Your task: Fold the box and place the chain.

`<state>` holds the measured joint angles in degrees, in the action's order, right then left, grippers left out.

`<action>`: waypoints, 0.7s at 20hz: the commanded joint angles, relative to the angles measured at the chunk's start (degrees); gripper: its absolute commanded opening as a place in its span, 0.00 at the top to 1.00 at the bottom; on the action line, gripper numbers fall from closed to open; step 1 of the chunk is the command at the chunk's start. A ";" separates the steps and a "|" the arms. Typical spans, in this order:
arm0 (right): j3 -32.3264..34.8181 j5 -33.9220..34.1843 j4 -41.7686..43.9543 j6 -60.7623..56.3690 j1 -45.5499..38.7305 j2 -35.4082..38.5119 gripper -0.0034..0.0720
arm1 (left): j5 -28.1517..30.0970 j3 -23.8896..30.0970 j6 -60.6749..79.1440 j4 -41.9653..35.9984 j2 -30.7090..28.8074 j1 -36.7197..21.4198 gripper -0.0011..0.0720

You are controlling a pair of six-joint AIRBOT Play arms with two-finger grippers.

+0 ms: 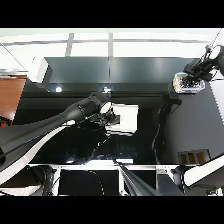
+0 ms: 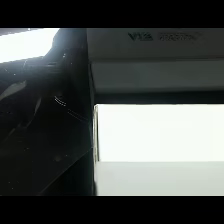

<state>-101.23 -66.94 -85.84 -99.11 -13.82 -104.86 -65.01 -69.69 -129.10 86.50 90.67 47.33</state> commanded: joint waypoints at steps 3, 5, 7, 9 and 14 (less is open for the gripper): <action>-0.07 0.48 0.31 5.51 0.07 14.80 0.93 | 0.02 0.02 0.04 -0.15 -0.02 0.00 0.95; -0.04 -0.26 2.36 10.27 0.28 21.31 0.93 | 0.02 0.02 0.04 -0.15 -0.02 0.00 0.95; 0.52 -2.69 6.49 13.33 0.96 28.00 0.93 | 0.02 0.02 0.04 -0.17 -0.02 0.02 0.95; 3.34 -4.11 11.04 14.97 2.16 35.15 0.93 | 0.02 0.02 0.04 -0.17 -0.02 0.00 0.95; 12.20 -6.88 14.95 15.65 6.38 50.93 0.93 | 0.02 0.02 0.04 -0.17 -0.02 0.00 0.95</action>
<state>-92.88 -71.55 -74.48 -84.71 -9.56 -62.22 -65.01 -69.69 -129.05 86.30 90.67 47.33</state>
